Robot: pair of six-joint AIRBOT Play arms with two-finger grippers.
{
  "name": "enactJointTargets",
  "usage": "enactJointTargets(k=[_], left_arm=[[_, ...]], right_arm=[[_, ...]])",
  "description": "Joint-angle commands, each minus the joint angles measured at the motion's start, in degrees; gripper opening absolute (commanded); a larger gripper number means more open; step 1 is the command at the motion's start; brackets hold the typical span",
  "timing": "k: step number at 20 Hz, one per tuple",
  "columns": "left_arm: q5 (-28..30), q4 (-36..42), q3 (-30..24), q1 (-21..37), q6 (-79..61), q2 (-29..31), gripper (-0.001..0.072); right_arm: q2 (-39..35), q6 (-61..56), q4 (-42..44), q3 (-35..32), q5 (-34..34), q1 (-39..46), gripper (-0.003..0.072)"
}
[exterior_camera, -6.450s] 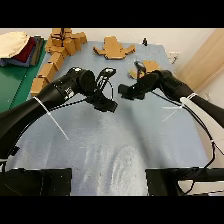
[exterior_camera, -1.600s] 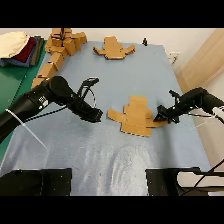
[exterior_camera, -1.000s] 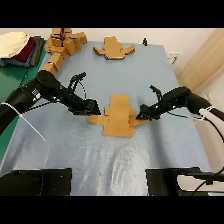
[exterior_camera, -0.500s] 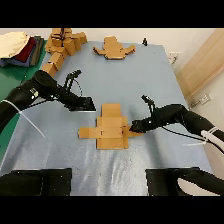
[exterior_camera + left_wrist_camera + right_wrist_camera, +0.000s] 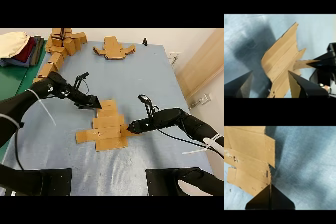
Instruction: Fold the box.
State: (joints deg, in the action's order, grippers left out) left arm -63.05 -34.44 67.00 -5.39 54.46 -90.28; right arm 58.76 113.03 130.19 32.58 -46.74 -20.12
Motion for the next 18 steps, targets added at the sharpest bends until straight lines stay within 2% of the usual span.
enactJointTargets(k=[1,4,5,6,7,9,12,13,14,15,18], left_arm=[[-6.62,4.5,5.29,-0.31,-2.67,-6.84,0.064],[-8.13,4.52,5.6,-0.35,-3.06,-9.79,0.064],[-8.66,4.72,5.62,-0.35,-3.17,-10.54,0.0543],[-9.99,5.6,5.62,-0.37,-5.14,-11.1,0.0357],[-11.56,7.26,5.62,-0.7,-7.45,-11.47,0.0334],[-12.68,9.44,5.68,-1.7,-10.47,-11.56,0.0333],[-12.57,8.92,5.7,-3.19,-11.72,-11.58,0.0331],[-12.48,8.92,5.73,-3.21,-11.91,-11.58,0.0291],[-12.39,8.94,5.84,-3.08,-11.91,-11.56,0.0202],[-12.35,8.94,6.08,-2.93,-11.91,-11.58,0.0172],[-12.37,8.98,6.4,-2.62,-11.93,-11.56,0.0172]], right_arm=[[-0.2,0.17,-0.55,-0.04,0.9,-0.35,0.0005],[-0.22,0.17,-0.57,-0.04,0.9,-0.35,0.0005],[-0.2,0.17,-0.57,-0.04,0.9,-0.35,0.0005],[-0.2,0.13,-0.57,-0.04,0.9,-0.33,0.0005],[-0.2,0.02,-0.57,-0.04,0.87,-0.35,0.0005],[-0.15,-0.02,-0.59,-0.04,0.9,-0.33,0.0005],[-0.15,-0.04,-0.76,-0.04,0.9,-0.33,0.0005],[-0.15,-0.04,-0.76,-0.04,0.87,-0.33,0.0005],[-0.15,-0.04,-0.76,-0.04,0.79,-0.33,0.0005],[-0.15,-0.04,-0.76,-0.04,0.63,-0.33,0.0005],[-0.15,-0.04,-0.76,-0.04,0.63,-0.35,0.0005]])
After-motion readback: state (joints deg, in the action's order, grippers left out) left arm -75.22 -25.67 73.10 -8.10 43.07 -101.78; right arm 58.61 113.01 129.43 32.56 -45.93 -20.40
